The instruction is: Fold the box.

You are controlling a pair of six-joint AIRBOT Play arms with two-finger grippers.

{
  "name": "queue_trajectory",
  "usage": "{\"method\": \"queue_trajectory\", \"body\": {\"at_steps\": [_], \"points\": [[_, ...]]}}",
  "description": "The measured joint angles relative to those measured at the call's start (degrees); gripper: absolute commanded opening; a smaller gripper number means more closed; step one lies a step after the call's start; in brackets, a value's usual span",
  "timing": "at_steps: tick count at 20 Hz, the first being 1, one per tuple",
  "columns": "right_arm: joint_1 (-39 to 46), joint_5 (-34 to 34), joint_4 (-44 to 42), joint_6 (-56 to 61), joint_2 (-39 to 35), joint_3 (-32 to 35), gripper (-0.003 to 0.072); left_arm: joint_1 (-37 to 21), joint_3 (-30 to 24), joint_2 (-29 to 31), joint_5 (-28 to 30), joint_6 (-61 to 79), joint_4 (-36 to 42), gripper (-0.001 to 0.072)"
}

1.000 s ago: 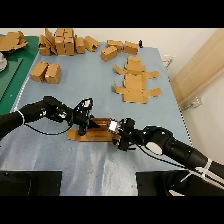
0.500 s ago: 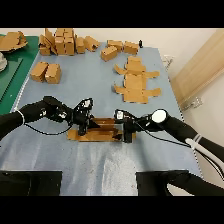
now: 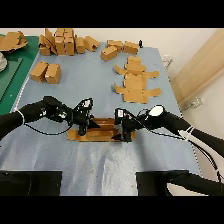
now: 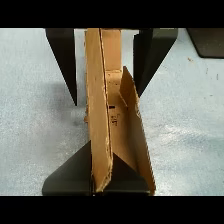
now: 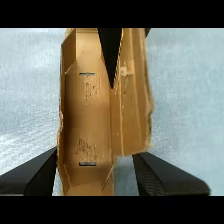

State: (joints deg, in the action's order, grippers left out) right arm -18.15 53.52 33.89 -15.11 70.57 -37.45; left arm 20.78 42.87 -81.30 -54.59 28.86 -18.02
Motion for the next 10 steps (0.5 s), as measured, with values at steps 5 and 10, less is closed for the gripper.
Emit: {"method": "queue_trajectory", "body": {"at_steps": [5,10], "points": [[0.0,0.5,0.0,-0.3,2.0,0.0,0.0717,0.0,0.0,0.0,0.0,0.0,0.0,0.0012],[0.0,1.1,0.4,0.7,2.5,0.0,0.0717,0.0,0.0,0.0,0.0,0.0,0.0,0.0012]]}}
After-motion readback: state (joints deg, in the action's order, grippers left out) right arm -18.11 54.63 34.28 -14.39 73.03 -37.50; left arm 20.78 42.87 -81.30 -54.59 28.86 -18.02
